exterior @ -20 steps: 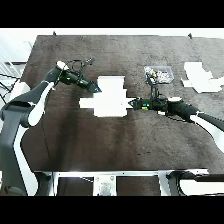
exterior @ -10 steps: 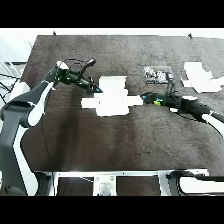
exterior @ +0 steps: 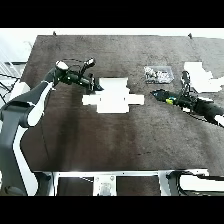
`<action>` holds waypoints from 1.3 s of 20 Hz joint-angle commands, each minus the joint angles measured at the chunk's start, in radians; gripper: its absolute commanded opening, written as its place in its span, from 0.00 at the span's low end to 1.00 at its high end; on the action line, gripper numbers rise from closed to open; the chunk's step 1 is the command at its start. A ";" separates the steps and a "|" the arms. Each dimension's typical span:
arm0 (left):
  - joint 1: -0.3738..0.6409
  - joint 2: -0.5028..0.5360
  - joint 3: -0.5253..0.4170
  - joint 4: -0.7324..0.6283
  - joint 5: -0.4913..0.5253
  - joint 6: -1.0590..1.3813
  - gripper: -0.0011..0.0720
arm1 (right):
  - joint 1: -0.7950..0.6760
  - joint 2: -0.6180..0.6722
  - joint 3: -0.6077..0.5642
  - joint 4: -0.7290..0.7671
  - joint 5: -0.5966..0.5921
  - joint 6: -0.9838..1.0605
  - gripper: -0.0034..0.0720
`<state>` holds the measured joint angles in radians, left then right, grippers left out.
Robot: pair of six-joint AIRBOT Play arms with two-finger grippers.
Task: Fold the box and place the chain.
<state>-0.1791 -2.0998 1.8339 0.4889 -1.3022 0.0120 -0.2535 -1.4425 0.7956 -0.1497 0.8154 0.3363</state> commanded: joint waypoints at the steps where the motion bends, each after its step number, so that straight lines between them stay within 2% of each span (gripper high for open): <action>1: -0.001 0.000 -0.043 -0.003 0.083 0.058 0.03 | -0.008 0.001 0.000 0.001 0.008 -0.010 0.45; 7: -0.001 -0.004 -0.094 -0.005 0.082 0.143 0.03 | -0.008 0.001 0.000 0.002 0.008 -0.028 0.45; 9: -0.001 -0.004 -0.094 -0.018 0.080 0.192 0.04 | -0.008 0.001 0.000 0.005 0.005 -0.030 0.54; 12: -0.001 -0.005 -0.094 -0.029 0.080 0.209 0.04 | -0.008 0.001 0.000 0.005 0.008 -0.069 0.55; 14: -0.001 -0.012 -0.094 -0.027 0.071 0.215 0.04 | -0.006 0.001 0.000 0.006 0.013 -0.128 0.60; 17: -0.001 -0.018 -0.094 -0.019 0.053 0.233 0.04 | -0.003 0.024 -0.006 0.010 0.070 -0.235 0.60; 21: -0.001 -0.018 -0.094 -0.018 0.046 0.232 0.04 | 0.026 0.103 -0.043 0.011 0.077 -0.418 0.60; 22: -0.001 -0.018 -0.094 -0.018 0.045 0.232 0.04 | 0.044 0.116 -0.053 0.006 0.077 -0.477 0.71; 23: -0.001 -0.018 -0.094 -0.018 0.046 0.231 0.04 | 0.073 0.122 -0.061 -0.008 0.077 -0.537 0.77; 26: -0.001 -0.018 -0.094 -0.019 0.045 0.224 0.04 | 0.201 0.122 -0.063 -0.128 0.075 -0.654 0.77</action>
<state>-0.1795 -2.1166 1.7405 0.4694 -1.2545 0.2394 -0.1425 -1.3331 0.7410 -0.1925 0.8875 -0.1696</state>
